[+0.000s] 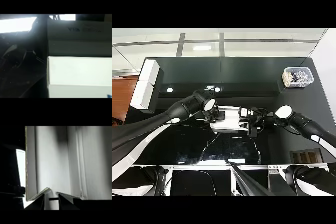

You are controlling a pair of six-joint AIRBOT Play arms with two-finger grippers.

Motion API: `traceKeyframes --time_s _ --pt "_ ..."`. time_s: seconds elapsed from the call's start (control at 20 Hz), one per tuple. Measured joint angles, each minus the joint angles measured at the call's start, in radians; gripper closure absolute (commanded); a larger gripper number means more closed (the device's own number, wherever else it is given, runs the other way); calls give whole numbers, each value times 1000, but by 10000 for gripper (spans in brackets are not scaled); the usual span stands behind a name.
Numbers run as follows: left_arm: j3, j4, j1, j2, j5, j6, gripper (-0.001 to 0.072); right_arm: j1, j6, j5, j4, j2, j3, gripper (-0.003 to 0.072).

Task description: Fold the box and place the chain.

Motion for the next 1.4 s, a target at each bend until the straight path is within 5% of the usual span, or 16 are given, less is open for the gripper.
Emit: traceKeyframes --time_s 0.4,0.45,0.5,0.55,0.6,0.65,0.7,0.75,0.85,0.9,1.1,1.4 --pt "0 0 0 0 2 -1 685 10 40 -28 74 -33 0 496" --pt "0 0 0 0 3 -1 686 10 45 -28 76 -34 0 462" --pt "0 0 0 0 3 -1 685 10 49 -29 77 -34 0 284" --pt "0 -1 0 0 4 -2 685 10 53 -32 79 -34 0 315" --pt "0 -1 0 0 3 -2 685 10 56 -33 80 -35 0 464" --pt "0 -1 0 0 3 -2 685 10 60 -35 80 -35 0 471" --pt "0 -1 0 0 5 -2 685 10 63 -35 82 -35 0 334" --pt "0 -2 0 0 5 -3 686 10 63 -36 83 -35 0 339" --pt "0 -1 0 0 3 -3 685 10 72 -38 82 -35 0 621" --pt "0 -2 0 0 5 -3 685 10 84 -37 83 -35 0 673" --pt "0 -2 0 0 9 -4 685 -34 323 -1 32 -12 19 673" --pt "0 -3 0 -4 9 0 685 -344 1056 301 -317 84 167 673"
